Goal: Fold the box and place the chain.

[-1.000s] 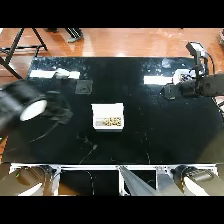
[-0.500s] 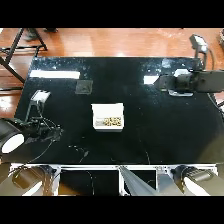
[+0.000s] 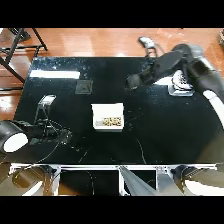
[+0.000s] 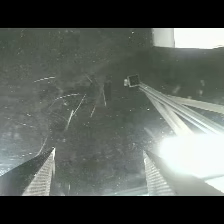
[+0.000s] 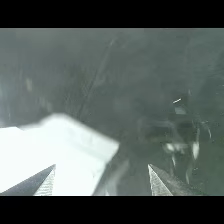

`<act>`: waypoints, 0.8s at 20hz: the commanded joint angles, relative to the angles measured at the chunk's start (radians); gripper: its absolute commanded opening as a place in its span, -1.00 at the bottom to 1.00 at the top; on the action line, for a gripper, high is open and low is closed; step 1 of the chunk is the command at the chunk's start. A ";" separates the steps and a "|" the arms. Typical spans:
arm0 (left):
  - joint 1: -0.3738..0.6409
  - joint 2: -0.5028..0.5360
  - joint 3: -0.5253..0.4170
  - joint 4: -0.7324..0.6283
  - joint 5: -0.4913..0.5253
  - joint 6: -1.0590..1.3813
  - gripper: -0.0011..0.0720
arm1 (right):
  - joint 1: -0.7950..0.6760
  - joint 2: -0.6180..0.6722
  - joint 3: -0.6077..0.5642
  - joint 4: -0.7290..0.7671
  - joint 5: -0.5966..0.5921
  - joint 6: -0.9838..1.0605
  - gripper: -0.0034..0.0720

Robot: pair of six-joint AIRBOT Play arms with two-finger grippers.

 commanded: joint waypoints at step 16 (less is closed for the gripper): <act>0.312 -0.105 -0.001 -0.302 0.024 0.330 0.79 | 0.124 -0.097 0.064 0.091 -0.043 -0.363 0.96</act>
